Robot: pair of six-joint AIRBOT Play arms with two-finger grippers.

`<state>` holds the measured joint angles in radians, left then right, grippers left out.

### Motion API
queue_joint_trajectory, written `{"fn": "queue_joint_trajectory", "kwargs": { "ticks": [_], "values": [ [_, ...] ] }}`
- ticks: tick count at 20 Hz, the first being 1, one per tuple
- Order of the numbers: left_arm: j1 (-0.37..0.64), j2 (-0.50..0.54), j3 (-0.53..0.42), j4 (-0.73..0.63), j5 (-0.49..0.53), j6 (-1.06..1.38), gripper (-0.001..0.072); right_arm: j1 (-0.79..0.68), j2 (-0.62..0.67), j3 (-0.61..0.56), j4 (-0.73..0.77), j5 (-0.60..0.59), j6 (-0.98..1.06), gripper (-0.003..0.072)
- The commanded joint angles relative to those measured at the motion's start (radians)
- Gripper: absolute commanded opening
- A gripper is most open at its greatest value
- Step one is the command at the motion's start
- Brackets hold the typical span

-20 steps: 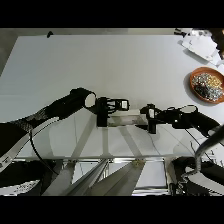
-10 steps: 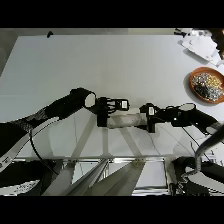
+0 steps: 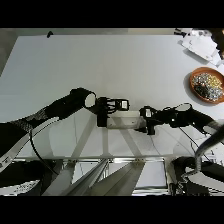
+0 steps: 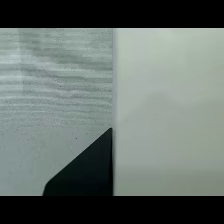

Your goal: Fold the box and place the chain.

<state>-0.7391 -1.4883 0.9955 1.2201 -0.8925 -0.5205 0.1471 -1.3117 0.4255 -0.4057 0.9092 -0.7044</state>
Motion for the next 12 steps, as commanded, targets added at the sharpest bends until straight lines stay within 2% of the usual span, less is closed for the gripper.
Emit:
{"fn": "queue_joint_trajectory", "kwargs": {
  "ticks": [1, 2, 5, 7, 9, 12],
  "values": [
    [0.0, 0.0, 0.0, 0.0, -0.002, -0.001, 0.0013, 0.002, -0.014, 0.0, -0.049, -0.022, 0.023, 0.0614],
    [0.0, 0.0, 0.0, 0.0, -0.002, 0.0, 0.0013, 0.002, -0.014, 0.0, -0.05, -0.023, 0.023, 0.0554],
    [0.0, 0.0, 0.0, 0.0, -0.002, -0.001, 0.0013, 0.002, -0.014, 0.0, -0.042, -0.021, 0.019, 0.0539],
    [0.0, 0.0, 0.0, 0.0, -0.002, 0.0, 0.0013, 0.002, -0.014, 0.0, -0.007, 0.001, 0.014, 0.0554],
    [0.0, 0.0, 0.0, 0.0, -0.002, 0.0, 0.0013, 0.002, -0.014, 0.0, 0.026, 0.013, 0.0, 0.0654],
    [0.0, 0.0, 0.0, 0.0, -0.002, -0.001, 0.0013, 0.003, -0.014, 0.0, 0.031, 0.008, -0.001, 0.0659]
  ]
}}
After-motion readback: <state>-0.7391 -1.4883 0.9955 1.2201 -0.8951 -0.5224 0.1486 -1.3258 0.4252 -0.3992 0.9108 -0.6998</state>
